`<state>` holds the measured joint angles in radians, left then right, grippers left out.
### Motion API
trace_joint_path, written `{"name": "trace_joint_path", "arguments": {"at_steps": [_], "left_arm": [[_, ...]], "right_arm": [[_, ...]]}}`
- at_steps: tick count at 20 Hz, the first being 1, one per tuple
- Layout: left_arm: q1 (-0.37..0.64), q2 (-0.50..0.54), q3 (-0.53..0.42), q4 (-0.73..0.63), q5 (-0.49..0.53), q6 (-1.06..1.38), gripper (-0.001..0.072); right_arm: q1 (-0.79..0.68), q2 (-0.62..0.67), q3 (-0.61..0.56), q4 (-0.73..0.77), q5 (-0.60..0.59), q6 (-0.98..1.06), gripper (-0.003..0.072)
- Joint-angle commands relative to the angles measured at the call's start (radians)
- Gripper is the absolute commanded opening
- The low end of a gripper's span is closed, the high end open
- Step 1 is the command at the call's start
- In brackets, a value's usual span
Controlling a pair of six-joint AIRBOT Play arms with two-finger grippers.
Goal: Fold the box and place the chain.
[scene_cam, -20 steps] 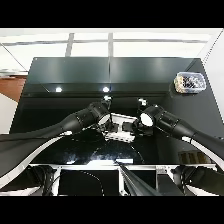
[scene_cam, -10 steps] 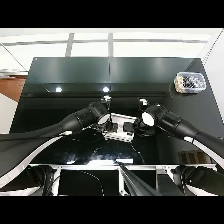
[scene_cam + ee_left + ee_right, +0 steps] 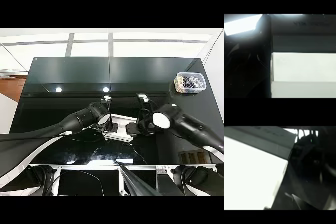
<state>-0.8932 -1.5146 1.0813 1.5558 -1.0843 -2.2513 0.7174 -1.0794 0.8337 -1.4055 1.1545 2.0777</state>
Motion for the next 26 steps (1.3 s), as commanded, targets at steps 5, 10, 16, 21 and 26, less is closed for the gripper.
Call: {"name": "trace_joint_path", "arguments": {"at_steps": [5, 10, 16, 21, 26], "left_arm": [[0.000, 0.000, 0.001, -0.001, 0.000, 0.000, 0.0031], [0.000, 0.000, 0.001, -0.001, 0.006, 0.000, 0.0032], [0.000, 0.000, 0.001, -0.001, 0.010, -0.001, 0.0032], [0.000, 0.000, 0.001, -0.005, 0.002, -0.001, 0.0032], [0.001, 0.000, 0.001, -0.004, 0.002, 0.000, 0.0032]], "right_arm": [[-0.109, 0.343, 0.000, -0.513, 0.202, -0.085, 0.0502], [-0.539, 0.332, -0.032, -0.658, -0.044, -0.086, 0.0502], [-0.860, 0.033, 0.088, -0.398, -0.348, -0.138, 0.0720], [-0.953, -0.364, 0.489, -0.080, -0.230, -0.047, 0.0718], [-0.963, -0.539, 0.656, -0.002, -0.138, 0.230, 0.0677]]}}
